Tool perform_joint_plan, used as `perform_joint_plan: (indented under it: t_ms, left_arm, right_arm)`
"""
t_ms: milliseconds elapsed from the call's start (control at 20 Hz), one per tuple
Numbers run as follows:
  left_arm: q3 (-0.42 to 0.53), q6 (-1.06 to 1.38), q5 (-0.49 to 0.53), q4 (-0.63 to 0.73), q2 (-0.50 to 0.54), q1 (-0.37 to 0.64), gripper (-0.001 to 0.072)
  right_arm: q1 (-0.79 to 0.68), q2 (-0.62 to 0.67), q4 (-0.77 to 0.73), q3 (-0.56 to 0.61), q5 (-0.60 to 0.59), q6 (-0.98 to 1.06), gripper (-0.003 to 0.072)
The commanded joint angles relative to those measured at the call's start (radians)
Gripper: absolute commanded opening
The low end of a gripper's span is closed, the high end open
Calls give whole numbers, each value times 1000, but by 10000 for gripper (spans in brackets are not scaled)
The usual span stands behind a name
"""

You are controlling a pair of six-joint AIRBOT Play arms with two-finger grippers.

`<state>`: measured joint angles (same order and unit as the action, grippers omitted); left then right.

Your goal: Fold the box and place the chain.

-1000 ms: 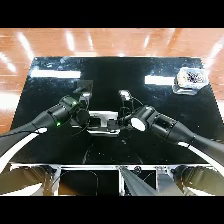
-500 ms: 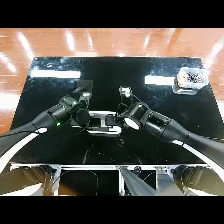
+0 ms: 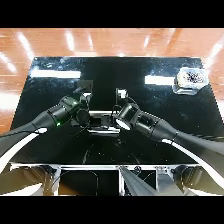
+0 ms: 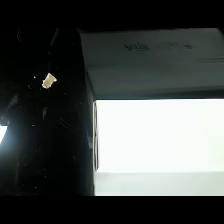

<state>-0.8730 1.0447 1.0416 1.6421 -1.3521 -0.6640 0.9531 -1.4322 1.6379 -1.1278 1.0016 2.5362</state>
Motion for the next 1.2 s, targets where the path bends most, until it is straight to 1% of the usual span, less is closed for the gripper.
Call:
perform_joint_plan:
  t_ms: [0,150,300,400,500,600,750,900,1000,1150]
  left_arm:
    - [0,3,2,-10,0,0,25]
    - [0,3,2,-10,0,0,24]
    - [0,3,1,-10,0,0,25]
    - [0,3,1,-10,0,0,25]
    - [0,3,2,-10,0,0,25]
    - [0,3,2,-10,0,0,25]
    - [0,3,2,-10,0,0,25]
    - [0,3,2,-9,0,0,25]
    - [0,3,2,-10,0,0,25]
    - [0,3,5,-9,0,0,25]
  right_arm:
    - [5,-26,11,-46,37,8,540]
    - [7,-31,14,-51,39,5,541]
    - [6,-31,-31,-54,16,-58,545]
    - [6,-31,-31,-58,32,-79,714]
    - [1,-27,-39,-58,50,-126,714]
    - [-7,-16,-77,-58,63,-200,715]
    - [-33,37,-147,-58,92,-319,715]
    - [-63,129,-134,-57,192,-393,715]
    - [-84,195,-134,-49,237,-425,715]
    - [-134,321,-85,27,264,-422,713]
